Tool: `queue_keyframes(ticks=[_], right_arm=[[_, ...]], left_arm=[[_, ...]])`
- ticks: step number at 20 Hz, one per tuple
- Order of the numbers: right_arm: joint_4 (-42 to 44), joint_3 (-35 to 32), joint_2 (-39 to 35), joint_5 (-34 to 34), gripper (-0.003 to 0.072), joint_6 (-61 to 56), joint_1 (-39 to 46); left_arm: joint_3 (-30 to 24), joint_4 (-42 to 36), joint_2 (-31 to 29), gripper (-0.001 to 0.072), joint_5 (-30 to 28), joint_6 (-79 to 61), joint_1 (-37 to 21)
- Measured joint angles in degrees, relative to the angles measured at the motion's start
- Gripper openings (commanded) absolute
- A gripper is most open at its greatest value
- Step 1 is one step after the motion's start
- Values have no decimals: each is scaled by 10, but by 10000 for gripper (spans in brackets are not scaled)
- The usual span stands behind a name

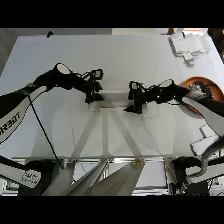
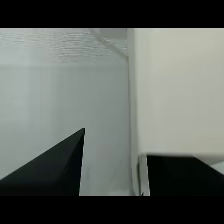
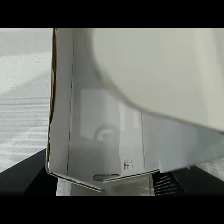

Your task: Fold the box and place the chain.

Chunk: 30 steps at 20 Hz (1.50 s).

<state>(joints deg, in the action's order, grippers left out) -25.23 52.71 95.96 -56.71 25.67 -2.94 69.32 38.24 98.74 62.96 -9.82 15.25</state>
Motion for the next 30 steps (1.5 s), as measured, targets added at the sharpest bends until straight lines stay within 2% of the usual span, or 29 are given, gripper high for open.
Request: queue_keyframes(ticks=[4, 7, 8, 9, 10, 13, 15, 18, 20, 26, 28, 30], right_arm=[[0, 0, 0, 0, 520, 0, 0], [0, 0, 0, 0, 520, 0, 0], [0, 0, 0, 0, 520, 0, 0], [0, 0, 0, 0, 520, 0, 0], [0, 0, 0, 0, 520, 0, 0], [0, 0, 0, 0, 520, 1, 0], [0, 0, 0, 0, 520, 1, 0], [0, 0, 0, 0, 520, 1, 0], [0, 0, 0, 0, 520, 1, 0], [0, 0, 0, -1, 520, 1, 0], [0, 0, 0, 0, 520, 1, 0], [0, 0, 0, 0, 520, 1, 0]], left_arm=[[0, 18, -38, 418, 7, 9, -39], [0, 68, -71, 405, 12, 45, -61], [0, 91, -82, 293, 20, 64, -66], [0, 110, -89, 103, 30, 85, -69], [0, 129, -96, 17, 47, 109, -71], [0, 153, -105, 15, 116, 165, -64], [0, 137, -108, 10, 152, 187, -46], [0, 83, -109, 10, 163, 203, -2], [0, 40, -106, 15, 127, 208, 28], [0, -42, -68, 14, -90, 234, 61], [0, -52, -45, 14, -135, 251, 58], [0, -58, -23, 14, -156, 266, 54]])
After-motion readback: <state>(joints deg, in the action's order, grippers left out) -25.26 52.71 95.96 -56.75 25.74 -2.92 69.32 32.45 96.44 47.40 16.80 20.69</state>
